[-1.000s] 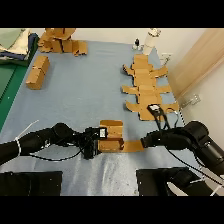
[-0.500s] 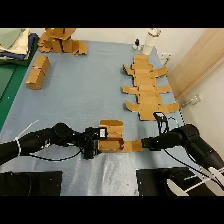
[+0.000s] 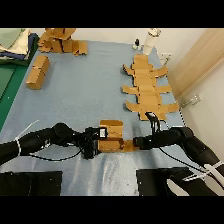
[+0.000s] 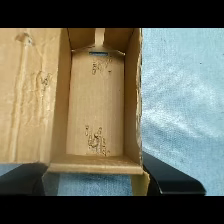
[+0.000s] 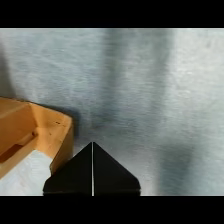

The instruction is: Fold the box.

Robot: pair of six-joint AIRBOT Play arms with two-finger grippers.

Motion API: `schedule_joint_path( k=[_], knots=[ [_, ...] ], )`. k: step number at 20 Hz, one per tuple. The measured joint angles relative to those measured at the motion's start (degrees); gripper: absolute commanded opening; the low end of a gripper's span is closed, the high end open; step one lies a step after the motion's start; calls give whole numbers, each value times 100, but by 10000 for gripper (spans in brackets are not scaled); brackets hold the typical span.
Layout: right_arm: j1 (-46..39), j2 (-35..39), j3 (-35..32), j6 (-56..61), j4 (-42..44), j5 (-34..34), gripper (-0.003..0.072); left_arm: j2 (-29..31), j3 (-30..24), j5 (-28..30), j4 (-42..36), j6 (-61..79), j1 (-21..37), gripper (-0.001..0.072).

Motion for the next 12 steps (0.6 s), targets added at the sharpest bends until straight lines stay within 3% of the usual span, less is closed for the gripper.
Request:
schedule_joint_path(
  k=[7,11,12],
  knots=[
    [4,170,35,-448,1139,-2,5,0,0,0,0,0,0,511],
    [4,188,214,-533,1405,-105,7,0,0,0,0,0,0,511],
    [4,188,264,-549,1436,-142,36,0,0,0,0,0,0,512]
  ],
)
